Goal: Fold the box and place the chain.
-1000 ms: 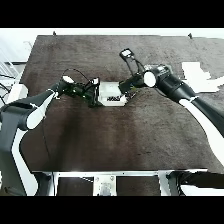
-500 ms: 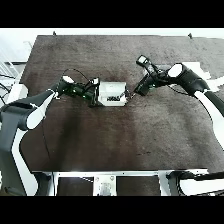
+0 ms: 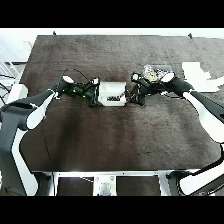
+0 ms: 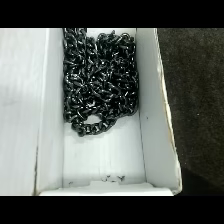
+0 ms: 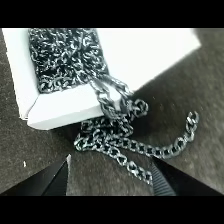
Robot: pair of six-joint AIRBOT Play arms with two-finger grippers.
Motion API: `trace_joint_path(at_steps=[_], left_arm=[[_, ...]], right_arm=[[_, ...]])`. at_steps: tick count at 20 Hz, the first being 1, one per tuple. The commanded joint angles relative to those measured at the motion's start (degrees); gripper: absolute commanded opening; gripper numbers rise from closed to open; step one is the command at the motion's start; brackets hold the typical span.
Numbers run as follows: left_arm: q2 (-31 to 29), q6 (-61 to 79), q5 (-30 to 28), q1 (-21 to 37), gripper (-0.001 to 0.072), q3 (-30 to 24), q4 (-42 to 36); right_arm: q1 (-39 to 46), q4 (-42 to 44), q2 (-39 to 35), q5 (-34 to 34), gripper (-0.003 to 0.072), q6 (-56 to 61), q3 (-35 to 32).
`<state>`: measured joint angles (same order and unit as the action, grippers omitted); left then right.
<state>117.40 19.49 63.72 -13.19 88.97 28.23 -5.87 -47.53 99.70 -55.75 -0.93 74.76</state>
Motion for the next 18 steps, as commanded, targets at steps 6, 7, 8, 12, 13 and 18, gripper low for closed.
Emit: trace_joint_path(at_steps=[6, 7, 8, 12, 13, 18], left_arm=[[0.0, 0.0, 0.0, 0.0, 0.0651, 0.0, 0.0], [0.0, 0.0, 0.0, 0.0, 0.0651, 0.0, 0.0], [0.0, 0.0, 0.0, 0.0, 0.0651, 0.0, 0.0], [0.0, 0.0, 0.0, 0.0, 0.0651, 0.0, 0.0], [0.0, 0.0, 0.1, 0.0, 0.0651, 0.0, 0.0], [0.0, 0.0, 0.3, 0.0, 0.0651, 0.0, 0.0]], right_arm=[[-1.4, 4.0, 4.4, -0.4, 0.0558, -7.1, 1.0], [-1.4, 4.0, 5.0, -0.1, 0.0558, -7.1, 1.6], [-1.5, 4.0, 5.7, 0.0, 0.0558, -7.1, 2.0], [-1.9, 1.6, 7.2, 0.5, 0.0293, -6.3, 2.6], [-1.9, -0.4, 7.1, 0.5, 0.0168, -4.3, 2.8], [-1.2, -4.4, 3.7, -4.4, 0.0012, 1.2, 4.3]])
